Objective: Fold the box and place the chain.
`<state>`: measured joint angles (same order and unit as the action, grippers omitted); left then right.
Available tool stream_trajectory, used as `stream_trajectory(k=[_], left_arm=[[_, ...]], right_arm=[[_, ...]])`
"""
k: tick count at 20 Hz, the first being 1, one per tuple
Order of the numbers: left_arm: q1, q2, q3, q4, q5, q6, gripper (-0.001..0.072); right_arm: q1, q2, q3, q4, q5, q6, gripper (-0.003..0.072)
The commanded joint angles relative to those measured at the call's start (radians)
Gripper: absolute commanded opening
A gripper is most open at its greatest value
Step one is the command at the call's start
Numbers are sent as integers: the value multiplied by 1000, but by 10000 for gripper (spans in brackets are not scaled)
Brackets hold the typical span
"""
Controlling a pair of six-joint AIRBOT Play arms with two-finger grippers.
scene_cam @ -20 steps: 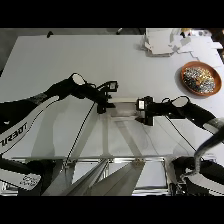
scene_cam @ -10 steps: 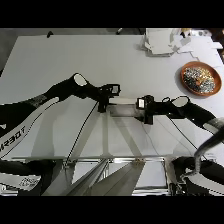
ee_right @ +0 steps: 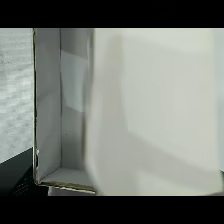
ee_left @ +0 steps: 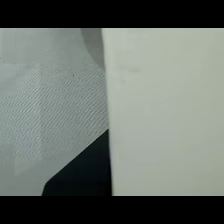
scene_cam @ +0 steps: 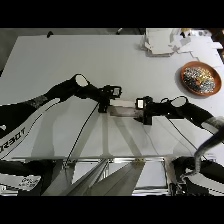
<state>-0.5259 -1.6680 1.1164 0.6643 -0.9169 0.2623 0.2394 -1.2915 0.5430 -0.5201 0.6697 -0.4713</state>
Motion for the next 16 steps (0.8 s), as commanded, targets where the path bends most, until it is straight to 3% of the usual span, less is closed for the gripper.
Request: stream_trajectory(k=[1, 4, 5, 10, 11, 13, 16], left_arm=[[0, 1, 1, 3, 1, 0, 6], [0, 1, 1, 3, 1, -1, 6], [1, 1, 1, 3, 1, -1, 6], [1, 1, 1, 3, 1, 0, 9], [1, 1, 1, 3, 1, 0, 9], [1, 1, 1, 3, 1, 0, 9], [1, 1, 1, 3, 1, 0, 9]], right_arm=[[0, -14, 5, 16, -6, -5, 644], [0, -35, 7, 27, 3, -4, 628], [0, -41, 7, 27, 3, -4, 581], [0, -43, 7, 27, 0, -5, 510], [0, -43, 7, 26, 1, -5, 451], [0, -42, 7, 26, 2, -4, 407], [0, -42, 7, 24, 1, -5, 402]])
